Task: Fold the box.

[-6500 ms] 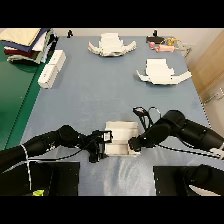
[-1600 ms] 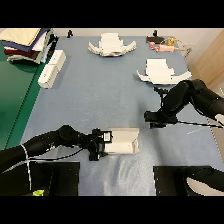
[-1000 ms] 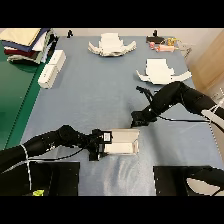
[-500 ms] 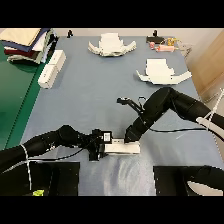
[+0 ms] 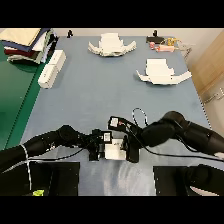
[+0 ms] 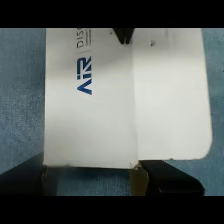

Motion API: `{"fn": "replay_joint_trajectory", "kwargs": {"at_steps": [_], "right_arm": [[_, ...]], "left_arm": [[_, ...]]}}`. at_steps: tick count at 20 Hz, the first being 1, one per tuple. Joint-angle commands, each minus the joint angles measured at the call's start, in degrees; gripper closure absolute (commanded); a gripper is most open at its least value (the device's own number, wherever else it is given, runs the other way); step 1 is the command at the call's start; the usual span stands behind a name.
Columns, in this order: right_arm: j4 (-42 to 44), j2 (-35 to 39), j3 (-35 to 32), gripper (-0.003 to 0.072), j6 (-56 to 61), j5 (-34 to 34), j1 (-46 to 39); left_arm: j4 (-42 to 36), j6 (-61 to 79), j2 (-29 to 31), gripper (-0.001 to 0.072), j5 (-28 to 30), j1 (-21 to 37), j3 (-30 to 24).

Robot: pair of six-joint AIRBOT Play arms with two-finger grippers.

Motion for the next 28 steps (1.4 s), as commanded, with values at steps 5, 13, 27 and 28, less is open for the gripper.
{"fn": "replay_joint_trajectory", "kwargs": {"at_steps": [5,13,27,28], "right_arm": [[-8.9,4.55,-5.2,0.016,-5.84,10.23,5.92],[-14.16,0.7,-5.11,0.0161,-10.34,10.86,6.1],[-17.33,0.81,-0.37,0.0161,-10.03,9.6,6.75],[-17.33,0.81,-0.37,0.0161,-10.03,9.44,6.75]], "left_arm": [[0.0,0.0,0.02,0.0256,0.02,-0.02,0.04],[0.02,0.0,0.02,0.0257,0.02,-0.02,0.04],[0.0,0.0,0.02,0.0256,0.02,-0.02,0.04],[0.0,0.0,0.02,0.0257,0.02,-0.02,0.04]]}}
